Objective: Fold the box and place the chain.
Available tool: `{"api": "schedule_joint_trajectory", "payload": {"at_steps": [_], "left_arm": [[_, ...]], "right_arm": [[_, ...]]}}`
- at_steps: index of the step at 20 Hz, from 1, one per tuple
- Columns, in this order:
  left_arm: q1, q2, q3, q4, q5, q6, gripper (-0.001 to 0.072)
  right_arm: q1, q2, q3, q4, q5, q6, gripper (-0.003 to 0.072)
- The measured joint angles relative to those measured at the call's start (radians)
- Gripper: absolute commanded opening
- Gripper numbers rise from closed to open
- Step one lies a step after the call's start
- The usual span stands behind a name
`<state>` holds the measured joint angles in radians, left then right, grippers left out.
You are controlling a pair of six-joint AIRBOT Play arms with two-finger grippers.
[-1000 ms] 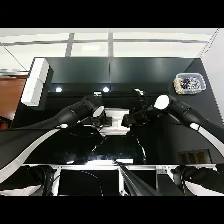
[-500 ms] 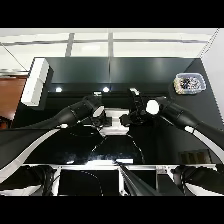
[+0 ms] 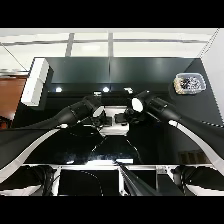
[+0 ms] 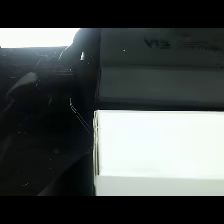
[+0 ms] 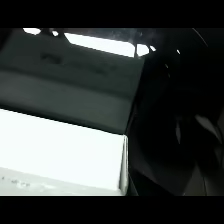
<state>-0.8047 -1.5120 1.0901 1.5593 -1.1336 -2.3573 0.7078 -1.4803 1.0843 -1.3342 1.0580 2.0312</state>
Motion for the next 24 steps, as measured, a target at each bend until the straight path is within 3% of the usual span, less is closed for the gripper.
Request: {"api": "schedule_joint_trajectory", "payload": {"at_steps": [3, 4, 5, 9, 14, 16, 17, 18, 19, 22, 24], "left_arm": [[0.0, 0.0, 0.0, 0.0, 0.0, 0.002, 0.0033], [0.0, 0.0, 0.0, 0.0, 0.0, 0.002, 0.0033], [0.0, 0.0, 0.0, 0.002, -0.003, 0.002, 0.0033], [0.0, 0.0, 0.0, 0.002, -0.009, -0.002, 0.0033], [0.0, 0.0, 0.0, -0.001, -0.008, -0.002, 0.0033], [0.0, 0.0, 0.0, 0.004, 0.004, 0.004, 0.0033], [0.0, 0.0, 0.0, 0.004, 0.013, 0.006, 0.0033], [0.0, 0.0, 0.0, 0.003, 0.008, 0.004, 0.0033], [0.0, 0.0, 0.0, 0.003, 0.002, 0.002, 0.0033], [0.0, 0.0, 0.0, -0.001, -0.002, -0.003, 0.0033], [0.0, 0.0, 0.0, 0.0, 0.004, 0.003, 0.0033]], "right_arm": [[0.021, -0.033, 0.017, -0.017, 0.026, 0.052, 0.0297], [0.025, -0.039, 0.019, -0.021, 0.032, 0.064, 0.0194], [0.028, -0.044, 0.021, -0.025, 0.038, 0.074, 0.0194], [0.033, -0.053, 0.025, -0.034, 0.043, 0.104, 0.0018], [0.034, -0.055, 0.026, -0.034, 0.04, 0.105, 0.0023], [0.033, -0.056, 0.026, -0.033, 0.035, 0.097, 0.0206], [0.032, -0.057, 0.025, -0.029, 0.033, 0.097, 0.0203], [0.03, -0.057, 0.026, -0.029, 0.033, 0.099, 0.0047], [0.027, -0.057, 0.026, -0.032, 0.039, 0.101, 0.0018], [0.025, -0.056, 0.026, -0.032, 0.036, 0.111, 0.0023], [0.023, -0.054, 0.026, -0.034, 0.036, 0.105, 0.0279]]}}
